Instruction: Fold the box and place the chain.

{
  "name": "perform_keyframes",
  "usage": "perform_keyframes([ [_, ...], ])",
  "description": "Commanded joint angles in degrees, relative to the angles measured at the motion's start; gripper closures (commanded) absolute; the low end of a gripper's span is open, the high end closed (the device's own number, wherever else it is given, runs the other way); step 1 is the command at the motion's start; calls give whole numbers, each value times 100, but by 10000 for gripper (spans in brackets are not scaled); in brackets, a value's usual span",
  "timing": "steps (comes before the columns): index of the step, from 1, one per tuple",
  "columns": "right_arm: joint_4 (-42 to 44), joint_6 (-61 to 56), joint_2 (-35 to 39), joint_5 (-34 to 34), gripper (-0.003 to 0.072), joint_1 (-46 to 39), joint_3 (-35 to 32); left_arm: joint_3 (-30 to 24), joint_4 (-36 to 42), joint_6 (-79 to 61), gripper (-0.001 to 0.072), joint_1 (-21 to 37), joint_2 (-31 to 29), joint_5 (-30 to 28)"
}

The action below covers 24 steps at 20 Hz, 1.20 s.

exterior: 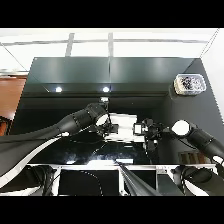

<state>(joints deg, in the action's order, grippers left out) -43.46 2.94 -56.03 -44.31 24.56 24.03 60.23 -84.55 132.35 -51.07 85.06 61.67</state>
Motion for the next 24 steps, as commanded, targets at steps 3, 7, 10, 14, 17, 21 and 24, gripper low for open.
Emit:
perform_keyframes([
  [3, -162, -85, 131, -42, 23, -4, 2, 0, -48, -15, 678, 9, -2, 2],
  [7, -57, -101, 129, -44, 278, 0, 0, 0, -46, -15, 678, 9, -2, 9],
  [10, 234, -192, 87, -2, 424, 2, 0, 0, -46, -15, 678, 9, -2, 9],
  [14, 472, -212, 28, 13, 554, 66, 0, 2, -44, -15, 678, 9, -2, 7],
  [17, 887, -212, -107, 291, 547, 243, 0, 2, -42, -15, 678, 9, -2, 7],
  [21, 1263, -214, -278, 647, 547, 431, 0, 2, -35, -15, 678, 9, -2, 7],
  [24, 1268, -214, -409, 643, 548, 431, 0, 2, -24, -15, 678, 9, -2, 7],
])
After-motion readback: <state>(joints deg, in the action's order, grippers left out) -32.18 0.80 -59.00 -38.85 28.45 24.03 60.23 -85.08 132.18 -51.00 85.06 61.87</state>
